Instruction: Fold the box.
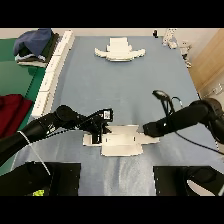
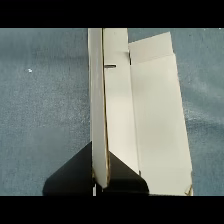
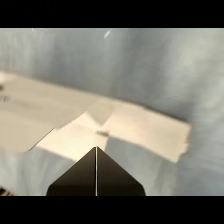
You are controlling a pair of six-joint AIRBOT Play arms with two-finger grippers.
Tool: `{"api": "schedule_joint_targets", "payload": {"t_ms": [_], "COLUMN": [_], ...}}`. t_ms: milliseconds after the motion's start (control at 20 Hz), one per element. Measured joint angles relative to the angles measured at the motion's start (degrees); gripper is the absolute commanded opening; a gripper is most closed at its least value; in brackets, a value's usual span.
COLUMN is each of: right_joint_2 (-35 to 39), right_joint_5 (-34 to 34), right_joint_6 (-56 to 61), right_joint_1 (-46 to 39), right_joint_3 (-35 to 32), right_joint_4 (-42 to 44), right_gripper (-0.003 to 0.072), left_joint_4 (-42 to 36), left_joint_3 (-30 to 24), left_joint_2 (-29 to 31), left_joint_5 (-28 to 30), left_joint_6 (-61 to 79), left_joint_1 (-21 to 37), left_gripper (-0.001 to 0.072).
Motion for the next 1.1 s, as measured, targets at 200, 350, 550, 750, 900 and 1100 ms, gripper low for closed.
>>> {"api": "schedule_joint_targets", "payload": {"t_ms": [200,350,550,750,900,1100], "right_joint_2": [5.05,6.08,2.91,-2.32,-6.40,-8.00], "right_joint_5": [0.39,2.23,7.15,14.51,17.99,20.04], "right_joint_6": [2.19,-2.60,-7.21,-8.31,-8.11,-6.08], "right_joint_1": [18.01,30.29,38.36,40.68,41.29,41.55], "right_joint_3": [-4.22,-7.06,-8.83,-9.29,-9.40,-9.38], "right_joint_4": [-2.71,-8.74,-21.24,-31.15,-35.17,-37.31], "right_gripper": [0.0422,0.0658,0.0659,0.0659,0.0659,0.0659], "left_joint_4": [0.00,0.00,0.00,0.00,0.00,0.00], "left_joint_3": [0.00,-0.02,0.00,0.00,0.00,0.00], "left_joint_2": [0.00,0.00,0.00,0.00,0.00,0.00], "left_joint_5": [0.00,0.02,0.04,0.07,0.07,0.07], "left_joint_6": [0.00,0.00,0.00,-0.02,-0.02,-0.02], "left_joint_1": [0.00,0.00,0.00,0.00,0.00,0.00], "left_gripper": [0.0014,0.0014,0.0014,0.0014,0.0014,0.0014]}}
